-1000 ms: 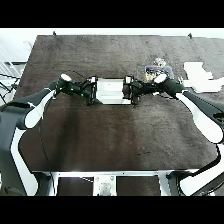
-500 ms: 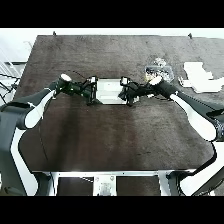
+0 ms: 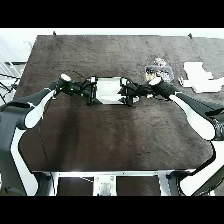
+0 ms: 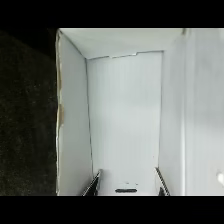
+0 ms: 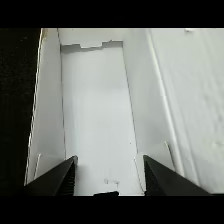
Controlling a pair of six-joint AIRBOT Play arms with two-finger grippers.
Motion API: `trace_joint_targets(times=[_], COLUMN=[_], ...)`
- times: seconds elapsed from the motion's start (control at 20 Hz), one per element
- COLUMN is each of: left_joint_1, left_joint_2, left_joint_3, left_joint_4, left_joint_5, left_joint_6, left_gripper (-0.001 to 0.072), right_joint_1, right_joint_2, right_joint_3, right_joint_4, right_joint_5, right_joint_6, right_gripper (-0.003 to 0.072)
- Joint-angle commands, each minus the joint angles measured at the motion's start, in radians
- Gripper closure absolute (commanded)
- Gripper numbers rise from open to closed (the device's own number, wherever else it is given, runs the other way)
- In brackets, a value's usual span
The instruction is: Fold the box and place the chain.
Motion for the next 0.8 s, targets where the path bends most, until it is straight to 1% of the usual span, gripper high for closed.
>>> trace_joint_targets(times=[0.0,0.05,0.1,0.15,0.25,0.3,0.4,0.55,0.75], left_joint_1=[0.000,0.000,0.000,0.000,0.000,0.000,0.000,0.000,0.000], left_joint_2=[0.001,0.001,0.001,0.001,0.001,0.001,0.001,0.001,0.001], left_joint_3=[0.000,0.000,0.000,0.000,0.000,0.000,0.000,0.000,0.000], left_joint_4=[0.000,0.000,0.000,0.000,0.000,0.000,0.000,0.000,0.000], left_joint_5=[-0.001,-0.001,-0.001,-0.001,-0.001,-0.001,-0.001,-0.001,-0.001], left_joint_6=[0.000,0.000,0.000,0.000,0.000,0.000,0.000,0.000,0.000], left_gripper=[0.0219,0.0219,0.0219,0.0219,0.0219,0.0219,0.0219,0.0219,0.0219], right_joint_1=[-0.011,-0.018,-0.027,-0.037,-0.057,-0.065,-0.073,-0.095,-0.193], right_joint_2=[0.000,0.002,0.004,0.008,0.025,0.041,0.094,0.183,0.271], right_joint_3=[0.000,0.000,0.001,0.001,0.001,0.001,0.001,0.001,0.002], right_joint_4=[-0.005,-0.024,-0.062,-0.098,-0.142,-0.142,-0.142,-0.142,-0.141], right_joint_5=[-0.001,0.000,0.000,0.001,0.017,0.029,0.056,0.055,0.055], right_joint_6=[0.021,0.058,0.114,0.167,0.218,0.234,0.273,0.383,0.694], right_gripper=[0.0359,0.0437,0.0530,0.0568,0.0619,0.0624,0.0672,0.0672,0.0673])
